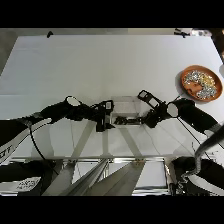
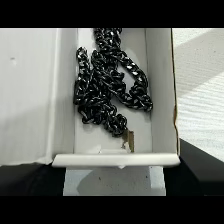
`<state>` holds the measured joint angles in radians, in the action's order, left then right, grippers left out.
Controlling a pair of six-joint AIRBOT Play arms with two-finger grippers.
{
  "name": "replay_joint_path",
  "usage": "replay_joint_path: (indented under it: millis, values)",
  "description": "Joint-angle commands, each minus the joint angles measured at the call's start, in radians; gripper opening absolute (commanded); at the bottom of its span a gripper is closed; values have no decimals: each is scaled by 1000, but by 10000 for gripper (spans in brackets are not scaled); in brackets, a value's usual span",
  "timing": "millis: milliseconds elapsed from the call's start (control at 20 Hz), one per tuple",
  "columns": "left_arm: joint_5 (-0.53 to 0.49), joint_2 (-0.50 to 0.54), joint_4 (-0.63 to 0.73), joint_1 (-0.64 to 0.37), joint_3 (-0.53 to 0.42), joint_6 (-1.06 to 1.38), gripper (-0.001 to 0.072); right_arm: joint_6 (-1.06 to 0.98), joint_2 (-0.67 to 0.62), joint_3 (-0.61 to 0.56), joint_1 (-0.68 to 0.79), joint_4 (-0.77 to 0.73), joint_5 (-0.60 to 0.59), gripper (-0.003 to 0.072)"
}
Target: Fold the box and place the chain.
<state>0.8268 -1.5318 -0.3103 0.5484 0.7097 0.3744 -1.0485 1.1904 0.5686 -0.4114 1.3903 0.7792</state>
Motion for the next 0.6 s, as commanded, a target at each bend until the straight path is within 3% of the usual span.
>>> replay_joint_path:
  millis: [0, 200, 250, 350, 550]
  values:
    - [0, 1, 0, 0, 0, 0, 394, -25, 5, -2, -1, -32, -58, 384]
    - [0, 1, 0, 0, 0, 0, 394, -25, -5, -2, -1, -37, -28, 163]
    - [0, 1, 0, 0, 0, 0, 394, -25, -13, -2, -1, -37, -23, 148]
    - [0, 1, 0, 0, 0, 0, 394, -24, -30, -2, -1, -37, -16, 45]
    - [0, 1, 0, 0, 0, 0, 394, -32, -40, -2, -8, -37, -7, 13]
